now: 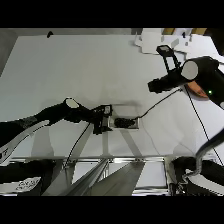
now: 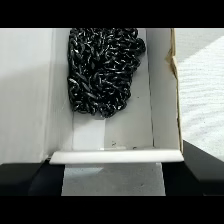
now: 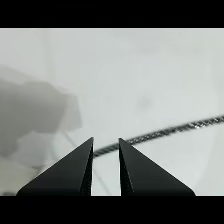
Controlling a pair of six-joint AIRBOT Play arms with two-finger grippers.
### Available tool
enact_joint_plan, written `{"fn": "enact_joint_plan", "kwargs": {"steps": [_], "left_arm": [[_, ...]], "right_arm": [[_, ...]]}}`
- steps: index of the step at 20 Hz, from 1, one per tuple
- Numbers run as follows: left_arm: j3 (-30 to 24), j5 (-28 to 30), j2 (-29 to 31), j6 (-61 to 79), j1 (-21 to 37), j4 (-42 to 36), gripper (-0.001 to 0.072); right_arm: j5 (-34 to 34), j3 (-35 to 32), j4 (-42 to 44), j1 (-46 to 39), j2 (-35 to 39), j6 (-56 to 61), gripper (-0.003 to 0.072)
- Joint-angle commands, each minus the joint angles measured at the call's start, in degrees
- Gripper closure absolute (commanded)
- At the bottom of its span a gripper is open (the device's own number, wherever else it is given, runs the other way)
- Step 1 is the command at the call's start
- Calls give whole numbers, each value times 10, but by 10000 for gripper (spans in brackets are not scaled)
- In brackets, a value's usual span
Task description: Fold the box and place the chain.
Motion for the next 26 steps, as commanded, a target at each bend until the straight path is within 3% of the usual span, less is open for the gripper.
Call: {"fn": "enact_joint_plan", "kwargs": {"steps": [1,2,6,11,16,19,20,21,26], "left_arm": [[0,0,0,0,0,0,576],[0,0,0,0,0,0,576],[0,0,0,0,0,0,576],[0,0,0,0,0,0,576],[0,0,0,0,0,0,576],[0,0,0,0,0,0,576],[0,0,0,0,0,0,576],[0,0,0,0,0,0,576],[0,0,0,0,0,0,576]], "right_arm": [[9,-9,-14,-69,-56,-4,441],[7,-9,-16,-78,-71,-4,405],[-9,-9,-16,-94,-114,-4,397],[7,-9,-16,-94,-157,-3,448],[-3,-9,-15,-94,-171,-2,452],[-2,-9,-10,-94,-181,0,509],[0,-9,-9,-93,-182,-1,553],[3,-9,-9,-93,-181,-2,667],[40,-9,-15,-93,-115,-30,666]]}}
